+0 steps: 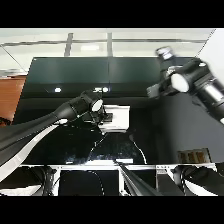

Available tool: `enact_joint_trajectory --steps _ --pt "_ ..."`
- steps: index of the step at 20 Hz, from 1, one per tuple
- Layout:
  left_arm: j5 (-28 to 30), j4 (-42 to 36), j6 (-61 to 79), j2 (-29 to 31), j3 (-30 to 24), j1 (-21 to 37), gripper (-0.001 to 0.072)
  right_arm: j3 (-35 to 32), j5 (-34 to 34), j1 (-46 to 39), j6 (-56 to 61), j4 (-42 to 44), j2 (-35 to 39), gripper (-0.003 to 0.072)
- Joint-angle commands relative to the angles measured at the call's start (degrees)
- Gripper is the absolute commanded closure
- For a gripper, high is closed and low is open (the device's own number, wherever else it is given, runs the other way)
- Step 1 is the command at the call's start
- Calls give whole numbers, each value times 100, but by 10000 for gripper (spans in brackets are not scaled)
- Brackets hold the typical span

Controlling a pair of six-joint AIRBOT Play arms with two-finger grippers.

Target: Fold the box and place the chain.

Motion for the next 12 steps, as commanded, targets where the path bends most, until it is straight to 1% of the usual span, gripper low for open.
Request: enact_joint_trajectory --steps 1,2,3,4,5,6,7,8,10,11,12 --pt "0 0 4 4 2 4 683 -409 -2074 -1285 404 -953 -35 16" --pt "11 0 2 4 2 4 683 -496 -2549 -1700 501 -568 -291 -22" --pt "24 0 2 4 2 4 683 -476 -2918 -2122 516 105 -669 -22" --pt "26 -2 4 4 2 4 683 -330 -3084 -2455 516 776 -1051 -21" --pt "24 0 2 4 2 4 683 20 -3025 -2752 511 1558 -1513 -16" --pt "22 0 4 4 2 4 683 459 -2828 -2966 507 2138 -1954 -16" --pt "22 0 4 4 2 4 683 1038 -2498 -3126 511 2577 -2437 -16" --pt "22 0 4 4 2 4 683 1617 -2140 -3224 549 2835 -2872 -16" --pt "20 0 4 4 2 4 683 2789 -1215 -3344 1180 2959 -3668 -15" --pt "20 0 4 4 2 4 683 3259 -841 -3399 1580 2983 -3978 -14" --pt "20 0 2 4 2 4 683 3560 -640 -3432 1816 3001 -4177 -14"
